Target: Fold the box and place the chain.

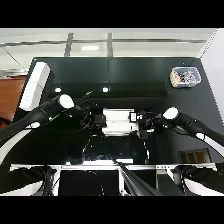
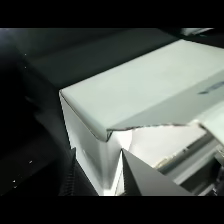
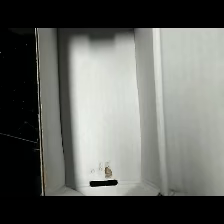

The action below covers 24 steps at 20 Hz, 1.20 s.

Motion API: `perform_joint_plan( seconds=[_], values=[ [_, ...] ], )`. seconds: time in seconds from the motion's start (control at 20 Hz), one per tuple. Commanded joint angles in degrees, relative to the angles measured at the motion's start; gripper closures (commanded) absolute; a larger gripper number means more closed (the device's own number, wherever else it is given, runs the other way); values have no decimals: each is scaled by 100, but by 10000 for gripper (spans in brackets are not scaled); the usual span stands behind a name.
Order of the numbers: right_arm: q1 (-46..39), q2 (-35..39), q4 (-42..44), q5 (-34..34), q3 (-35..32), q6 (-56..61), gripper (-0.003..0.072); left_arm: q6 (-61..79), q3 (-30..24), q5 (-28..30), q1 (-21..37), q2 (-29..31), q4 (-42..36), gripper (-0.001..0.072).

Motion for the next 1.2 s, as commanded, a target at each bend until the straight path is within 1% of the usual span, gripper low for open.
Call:
perform_joint_plan(
  seconds=[0.0,0.1,0.2,0.5,0.6,0.75,0.85,1.0,1.15],
  values=[
    [7,-2,2,2,-4,2,675,-1064,186,179,-391,-9,1001,374],
    [7,-2,2,2,-4,2,675,-1696,389,125,-662,-57,1698,374],
    [7,-2,2,2,-4,2,675,-2337,638,-42,-916,-232,2227,374],
    [7,-2,2,2,-4,2,675,-3720,1550,-774,-1569,-756,3464,383],
    [7,-2,2,2,-4,2,675,-4059,1648,-855,-1720,-841,3600,384],
    [7,-2,2,2,-4,2,675,-4400,1648,-822,-1829,-870,3644,383],
    [7,-2,2,2,-4,2,675,-4417,1648,-855,-1845,-870,3733,384],
    [7,-2,2,2,-4,2,675,-4387,1648,-675,-1803,-870,3681,383],
    [7,-2,2,2,-4,2,675,-4387,1644,-651,-1803,-876,3713,385]
  ],
)
